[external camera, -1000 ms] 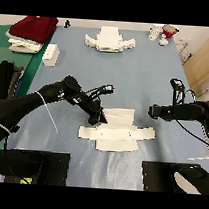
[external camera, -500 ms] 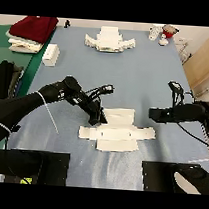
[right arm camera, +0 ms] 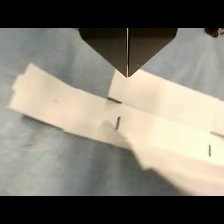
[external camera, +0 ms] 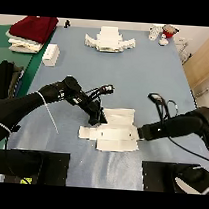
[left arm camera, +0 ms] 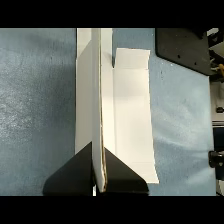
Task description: Fold the box.
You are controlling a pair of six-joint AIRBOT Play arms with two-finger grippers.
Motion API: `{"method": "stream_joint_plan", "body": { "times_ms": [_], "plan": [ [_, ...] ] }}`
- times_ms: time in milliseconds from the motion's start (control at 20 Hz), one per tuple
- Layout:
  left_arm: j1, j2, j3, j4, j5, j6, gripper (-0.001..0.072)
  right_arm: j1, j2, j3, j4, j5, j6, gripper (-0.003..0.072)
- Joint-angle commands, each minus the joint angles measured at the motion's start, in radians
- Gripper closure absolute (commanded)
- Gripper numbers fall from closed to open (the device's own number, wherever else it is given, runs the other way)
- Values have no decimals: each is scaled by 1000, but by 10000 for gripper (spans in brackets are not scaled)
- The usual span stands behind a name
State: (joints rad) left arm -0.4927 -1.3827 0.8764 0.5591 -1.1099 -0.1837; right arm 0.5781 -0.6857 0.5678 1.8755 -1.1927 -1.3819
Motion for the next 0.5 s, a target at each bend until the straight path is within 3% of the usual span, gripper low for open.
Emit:
{"method": "stream_joint_plan", "body": {
  "times_ms": [0, 50, 100, 150, 200, 250, 450],
  "plan": [
    [0, -1, 1, 1, 0, 0, 693, 297, 25, -15, -42, -14, 93, 686],
    [0, -1, 1, 1, 0, 0, 693, 391, 16, -16, -89, -7, 93, 684],
    [0, -1, 1, 1, 0, 0, 693, 473, 3, -16, -144, 4, 92, 629],
    [0, -1, 1, 1, 0, 0, 693, 531, -16, -16, -207, 20, 86, 323],
    [0, -1, 1, 1, 0, 0, 693, 575, -40, -16, -277, 41, 73, 80],
    [0, -1, 1, 1, 0, 0, 693, 603, -69, -16, -336, 64, 60, -21],
    [0, -1, 1, 1, 0, 0, 693, 612, -195, -16, -380, 106, -58, -20]
  ]
}}
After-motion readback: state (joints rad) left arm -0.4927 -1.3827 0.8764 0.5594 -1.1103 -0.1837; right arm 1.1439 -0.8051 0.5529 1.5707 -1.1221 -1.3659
